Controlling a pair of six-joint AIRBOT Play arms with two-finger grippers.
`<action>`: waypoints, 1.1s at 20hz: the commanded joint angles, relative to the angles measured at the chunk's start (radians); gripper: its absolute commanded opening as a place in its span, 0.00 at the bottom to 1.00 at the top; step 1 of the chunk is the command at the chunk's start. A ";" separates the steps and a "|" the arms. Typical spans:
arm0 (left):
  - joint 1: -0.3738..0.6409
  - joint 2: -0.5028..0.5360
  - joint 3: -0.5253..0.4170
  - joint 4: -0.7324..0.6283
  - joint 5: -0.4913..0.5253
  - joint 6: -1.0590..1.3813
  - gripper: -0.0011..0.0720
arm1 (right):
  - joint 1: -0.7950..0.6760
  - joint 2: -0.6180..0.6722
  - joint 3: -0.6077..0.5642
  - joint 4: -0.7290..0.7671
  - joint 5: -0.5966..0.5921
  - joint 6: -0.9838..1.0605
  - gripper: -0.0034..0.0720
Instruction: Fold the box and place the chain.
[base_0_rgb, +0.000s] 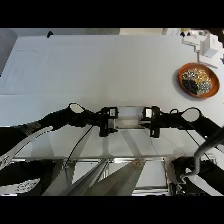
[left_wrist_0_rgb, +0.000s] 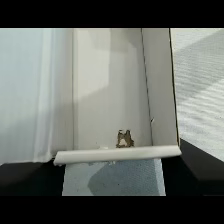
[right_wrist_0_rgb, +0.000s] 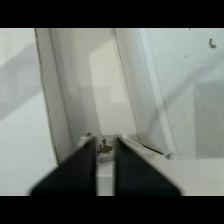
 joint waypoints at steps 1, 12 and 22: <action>0.000 0.001 0.000 0.000 0.000 0.000 0.20 | -0.001 0.063 -0.001 -0.175 0.010 0.301 0.07; 0.000 0.001 0.000 0.000 0.000 0.000 0.20 | -0.071 0.280 0.000 -0.720 -0.064 1.722 0.07; 0.000 0.001 0.000 0.000 0.000 0.000 0.20 | -0.286 -0.049 0.000 -0.044 0.055 1.308 0.07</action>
